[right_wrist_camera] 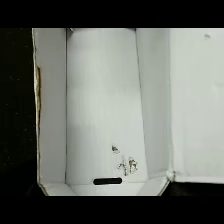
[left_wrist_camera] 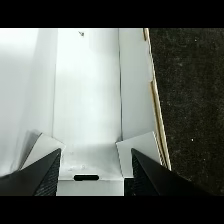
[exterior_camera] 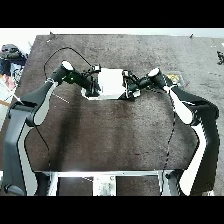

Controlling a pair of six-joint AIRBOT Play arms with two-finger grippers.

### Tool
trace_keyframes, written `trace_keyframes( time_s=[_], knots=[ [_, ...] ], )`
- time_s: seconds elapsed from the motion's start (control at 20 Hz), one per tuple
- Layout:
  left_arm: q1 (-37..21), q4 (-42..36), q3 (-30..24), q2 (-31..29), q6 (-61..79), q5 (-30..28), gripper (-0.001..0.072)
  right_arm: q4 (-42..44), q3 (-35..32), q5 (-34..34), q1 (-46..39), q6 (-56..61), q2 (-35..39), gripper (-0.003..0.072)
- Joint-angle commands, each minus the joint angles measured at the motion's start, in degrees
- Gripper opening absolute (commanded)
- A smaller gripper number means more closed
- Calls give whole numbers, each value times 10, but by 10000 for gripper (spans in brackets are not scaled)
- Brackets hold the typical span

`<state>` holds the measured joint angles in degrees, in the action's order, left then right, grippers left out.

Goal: Fold the box and place the chain.

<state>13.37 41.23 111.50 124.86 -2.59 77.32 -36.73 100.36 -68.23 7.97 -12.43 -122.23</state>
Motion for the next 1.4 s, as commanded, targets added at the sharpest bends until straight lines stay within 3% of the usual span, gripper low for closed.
trace_keyframes(
  time_s=[0.0,0.25,0.65,0.75,0.9,1.1,1.25,1.35],
  knots=[
    [0,3,0,0,0,2,508,1,0,1,1,0,0,422],
    [0,-40,0,0,4,8,507,1,0,1,1,0,0,422],
    [0,-39,0,3,16,15,511,1,0,1,1,0,0,421],
    [0,-37,0,3,15,10,680,1,0,1,1,0,0,422],
    [-2,-30,0,3,16,2,669,1,0,1,1,0,0,421],
    [-17,-20,0,2,16,17,219,1,0,1,1,0,0,422],
    [-39,-23,0,-3,16,61,12,1,0,1,1,0,0,422],
    [-50,-31,0,-16,10,74,11,1,0,1,1,0,0,422]
  ],
)
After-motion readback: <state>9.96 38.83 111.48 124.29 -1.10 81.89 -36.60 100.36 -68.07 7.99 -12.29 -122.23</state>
